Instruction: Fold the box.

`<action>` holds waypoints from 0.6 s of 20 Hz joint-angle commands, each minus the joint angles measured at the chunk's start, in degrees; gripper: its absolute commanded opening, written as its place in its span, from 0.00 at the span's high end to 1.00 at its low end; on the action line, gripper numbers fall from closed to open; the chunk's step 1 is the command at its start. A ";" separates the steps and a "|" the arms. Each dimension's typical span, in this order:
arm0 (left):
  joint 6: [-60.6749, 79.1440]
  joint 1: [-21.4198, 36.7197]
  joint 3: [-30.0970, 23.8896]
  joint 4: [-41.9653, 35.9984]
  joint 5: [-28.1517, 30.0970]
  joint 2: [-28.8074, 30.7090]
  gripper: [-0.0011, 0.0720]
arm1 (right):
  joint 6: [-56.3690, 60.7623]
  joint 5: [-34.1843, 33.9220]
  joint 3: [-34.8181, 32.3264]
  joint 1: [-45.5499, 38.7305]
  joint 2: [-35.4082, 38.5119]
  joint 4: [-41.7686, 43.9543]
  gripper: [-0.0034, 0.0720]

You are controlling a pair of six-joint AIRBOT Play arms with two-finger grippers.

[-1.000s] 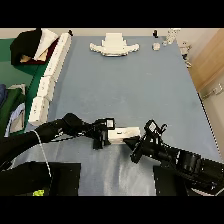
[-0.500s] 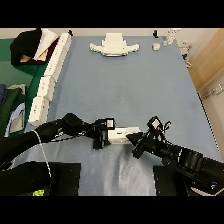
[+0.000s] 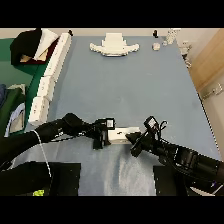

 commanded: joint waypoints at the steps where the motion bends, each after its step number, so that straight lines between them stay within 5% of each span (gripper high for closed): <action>1: 0.00 0.02 0.04 0.00 0.00 0.00 0.27 | 0.02 -0.20 -0.04 0.04 -2.49 0.00 0.95; 12: 0.00 0.02 0.04 0.02 0.00 0.00 0.27 | 0.02 -0.33 -0.39 0.04 -2.75 0.00 0.95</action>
